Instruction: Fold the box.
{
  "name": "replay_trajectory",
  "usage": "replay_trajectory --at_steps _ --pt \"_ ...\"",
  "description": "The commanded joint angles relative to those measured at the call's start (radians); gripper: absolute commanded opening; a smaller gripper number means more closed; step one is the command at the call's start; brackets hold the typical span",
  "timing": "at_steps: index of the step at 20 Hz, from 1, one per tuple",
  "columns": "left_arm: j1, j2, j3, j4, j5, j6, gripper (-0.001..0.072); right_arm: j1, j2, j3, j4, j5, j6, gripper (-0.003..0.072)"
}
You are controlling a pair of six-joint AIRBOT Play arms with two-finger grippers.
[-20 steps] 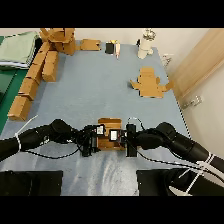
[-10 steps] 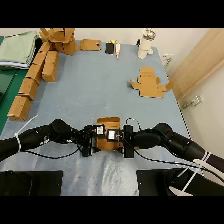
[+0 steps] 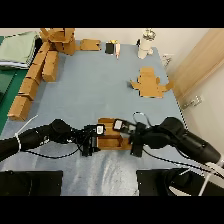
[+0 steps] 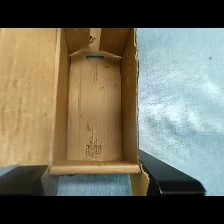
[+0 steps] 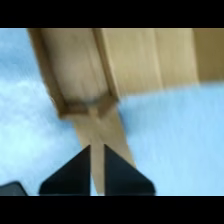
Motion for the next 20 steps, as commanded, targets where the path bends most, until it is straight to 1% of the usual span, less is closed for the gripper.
replay_trajectory --at_steps 1,2,4,5,7,8,10,12,14,18,20 --pt "0.000 -0.001 0.001 0.002 -0.003 0.002 0.0479 -0.013 0.106 0.032 -0.229 -0.203 0.431 0.0048" --pt "0.000 -0.001 0.001 0.002 -0.003 0.002 0.0479 -0.028 0.130 0.030 -0.277 -0.216 0.576 0.0005" --pt "0.000 -0.001 0.001 0.002 -0.003 0.002 0.0479 -0.097 0.141 0.022 -0.320 -0.261 0.803 0.0004" --pt "0.000 -0.001 0.001 0.002 -0.003 0.002 0.0479 -0.149 0.138 0.006 -0.311 -0.269 0.889 0.0004" --pt "0.000 -0.001 0.001 0.002 -0.003 0.002 0.0479 -0.249 0.127 -0.042 -0.220 -0.238 0.945 0.0003" --pt "0.000 -0.001 0.001 0.002 -0.003 0.002 0.0479 -0.293 0.121 -0.072 -0.149 -0.201 0.943 0.0004" --pt "0.000 -0.001 0.001 0.002 -0.003 0.002 0.0479 -0.354 0.112 -0.149 0.007 -0.082 0.878 0.0003" --pt "0.000 -0.001 0.001 0.002 -0.003 0.002 0.0479 -0.366 0.106 -0.226 0.149 0.068 0.771 0.0002" --pt "0.000 -0.001 0.001 0.002 -0.003 0.002 0.0479 -0.366 0.090 -0.284 0.235 0.164 0.693 0.0001" --pt "0.000 -0.001 0.001 0.002 -0.003 0.002 0.0479 -0.366 0.078 -0.299 0.421 0.223 0.499 0.0001" --pt "0.000 -0.001 0.001 0.002 -0.003 0.002 0.0479 -0.359 0.078 -0.299 0.497 0.230 0.427 0.0001"
